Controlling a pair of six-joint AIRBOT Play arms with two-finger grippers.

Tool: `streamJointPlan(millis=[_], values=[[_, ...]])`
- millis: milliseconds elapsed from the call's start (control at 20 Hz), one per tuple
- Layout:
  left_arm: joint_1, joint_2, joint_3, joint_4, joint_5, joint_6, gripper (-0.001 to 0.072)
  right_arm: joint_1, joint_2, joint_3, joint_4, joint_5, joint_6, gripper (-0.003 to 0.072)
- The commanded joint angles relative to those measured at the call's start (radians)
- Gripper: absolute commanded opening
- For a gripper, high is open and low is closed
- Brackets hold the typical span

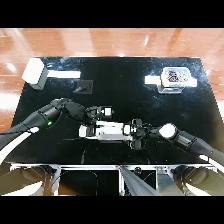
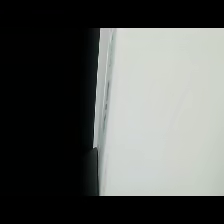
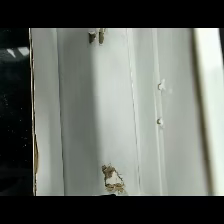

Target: Fold the box and place the chain.

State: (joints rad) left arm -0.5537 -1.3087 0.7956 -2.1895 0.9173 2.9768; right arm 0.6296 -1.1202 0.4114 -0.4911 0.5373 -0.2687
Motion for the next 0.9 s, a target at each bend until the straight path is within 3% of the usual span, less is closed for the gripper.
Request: streamJointPlan(millis=[0, 550, 600, 650, 700, 850], values=[[0.001, 0.001, 0.001, 0.000, 0.000, 0.000, 0.0022, 0.000, -0.002, 0.001, 0.001, 0.001, -0.002, 0.0720], [0.001, 0.001, 0.001, 0.000, 0.000, -0.001, 0.0021, 0.000, -0.002, 0.001, 0.001, 0.001, 0.003, 0.0718], [0.001, 0.001, 0.001, 0.000, 0.000, -0.001, 0.0021, 0.000, -0.002, 0.001, 0.001, -0.003, 0.003, 0.0694], [0.001, 0.001, 0.001, 0.000, 0.001, -0.001, 0.0022, 0.000, -0.002, 0.001, 0.001, -0.004, 0.003, 0.0543], [0.001, 0.001, 0.001, 0.000, 0.002, -0.001, 0.0022, 0.000, -0.002, 0.001, 0.001, -0.004, 0.003, 0.0442], [0.001, 0.001, 0.001, 0.000, 0.005, -0.001, 0.0022, 0.000, -0.002, 0.001, 0.001, -0.004, 0.003, 0.0444]])
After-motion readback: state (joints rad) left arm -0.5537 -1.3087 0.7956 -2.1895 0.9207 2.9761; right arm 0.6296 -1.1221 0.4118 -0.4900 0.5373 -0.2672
